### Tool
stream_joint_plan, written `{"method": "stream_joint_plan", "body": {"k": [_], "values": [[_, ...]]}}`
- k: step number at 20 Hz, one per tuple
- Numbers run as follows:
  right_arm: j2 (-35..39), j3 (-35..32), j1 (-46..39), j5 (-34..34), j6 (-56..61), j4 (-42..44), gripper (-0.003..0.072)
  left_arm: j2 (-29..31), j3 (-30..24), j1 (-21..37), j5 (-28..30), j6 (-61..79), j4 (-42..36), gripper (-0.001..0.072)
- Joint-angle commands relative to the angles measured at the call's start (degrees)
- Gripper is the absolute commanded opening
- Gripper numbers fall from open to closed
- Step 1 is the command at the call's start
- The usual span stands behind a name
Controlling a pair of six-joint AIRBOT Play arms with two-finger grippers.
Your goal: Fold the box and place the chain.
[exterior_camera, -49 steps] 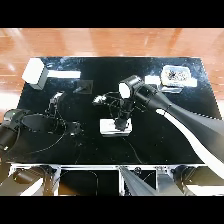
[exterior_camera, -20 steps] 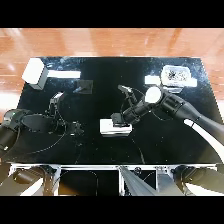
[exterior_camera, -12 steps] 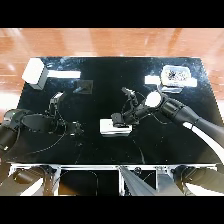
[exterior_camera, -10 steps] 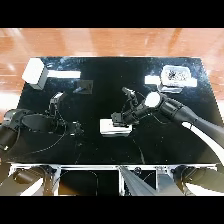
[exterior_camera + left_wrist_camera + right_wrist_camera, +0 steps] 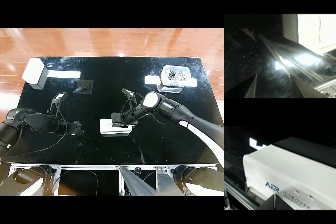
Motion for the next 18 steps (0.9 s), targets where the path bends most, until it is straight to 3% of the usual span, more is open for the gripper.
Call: {"method": "stream_joint_plan", "body": {"k": [1, 6, 10, 12, 15, 17, 18], "values": [[-0.13, 0.0, -0.02, 1.33, 0.0, -0.35, 0.0037, -0.13, 0.0, -0.02, 0.02, 0.02, -0.55, 0.0505], [2.08, 1.57, -0.33, 3.63, -1.73, 1.95, 0.0037, -0.13, 0.0, -0.02, -2.8, 1.07, -1.68, 0.0505], [6.84, 2.29, -4.83, 5.46, -3.69, 2.99, 0.0037, -0.85, 1.38, -0.02, -3.82, 9.51, -5.62, 0.0505], [9.07, 2.27, -9.22, 8.55, -4.15, 0.28, 0.0037, -2.8, 3.82, -0.07, -1.79, 20.79, -7.96, 0.0505], [11.26, 2.27, -17.53, 14.47, -3.45, -10.25, 0.0037, -6.21, 8.74, -3.76, 0.11, 46.23, -9.44, 0.0509], [11.85, 2.23, -23.3, 18.4, -2.95, -16.22, 0.0036, -7.74, 10.8, -7.56, -3.93, 60.19, -8.92, 0.0592], [12.02, 2.23, -26.16, 19.98, -2.95, -18.05, 0.0037, -8.37, 11.54, -9.44, -6.25, 64.59, -8.0, 0.0593]]}}
